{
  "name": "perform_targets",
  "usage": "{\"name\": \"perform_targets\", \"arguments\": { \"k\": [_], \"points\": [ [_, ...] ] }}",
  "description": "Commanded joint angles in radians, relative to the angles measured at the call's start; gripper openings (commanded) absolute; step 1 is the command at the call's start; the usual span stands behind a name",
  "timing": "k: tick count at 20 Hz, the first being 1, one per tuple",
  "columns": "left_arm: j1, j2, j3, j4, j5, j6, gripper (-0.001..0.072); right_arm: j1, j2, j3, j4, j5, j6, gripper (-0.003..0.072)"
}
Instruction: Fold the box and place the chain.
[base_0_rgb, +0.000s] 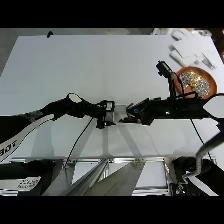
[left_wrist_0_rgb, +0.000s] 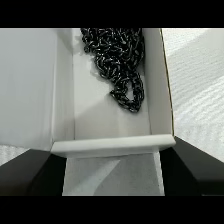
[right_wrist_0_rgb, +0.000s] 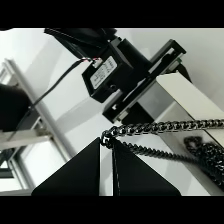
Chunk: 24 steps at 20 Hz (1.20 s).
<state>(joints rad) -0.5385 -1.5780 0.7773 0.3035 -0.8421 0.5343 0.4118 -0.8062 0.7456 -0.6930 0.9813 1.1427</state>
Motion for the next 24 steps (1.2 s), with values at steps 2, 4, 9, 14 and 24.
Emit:
{"name": "perform_targets", "arguments": {
  "k": [2, 4, 9, 14, 24],
  "points": [
    [0.001, 0.0, 0.001, 0.0, 0.0, 0.0, 0.0203, 0.025, -0.02, -0.001, -0.163, -0.04, 0.103, 0.0023],
    [0.001, 0.0, 0.0, 0.0, 0.0, 0.0, 0.0203, 0.024, -0.023, -0.001, -0.19, -0.041, 0.113, 0.0101],
    [0.001, 0.0, 0.001, 0.0, 0.0, 0.0, 0.0203, -0.018, 0.001, 0.003, -0.19, -0.056, 0.113, 0.0242],
    [0.001, 0.0, 0.001, 0.0, 0.0, 0.0, 0.0203, -0.266, 0.048, 0.009, -0.313, 0.008, 0.105, 0.0211],
    [0.001, 0.0, 0.001, 0.0, 0.0, 0.0, 0.0203, -0.251, -0.174, -0.177, -0.472, 0.036, -0.666, 0.0224]
  ]
}}
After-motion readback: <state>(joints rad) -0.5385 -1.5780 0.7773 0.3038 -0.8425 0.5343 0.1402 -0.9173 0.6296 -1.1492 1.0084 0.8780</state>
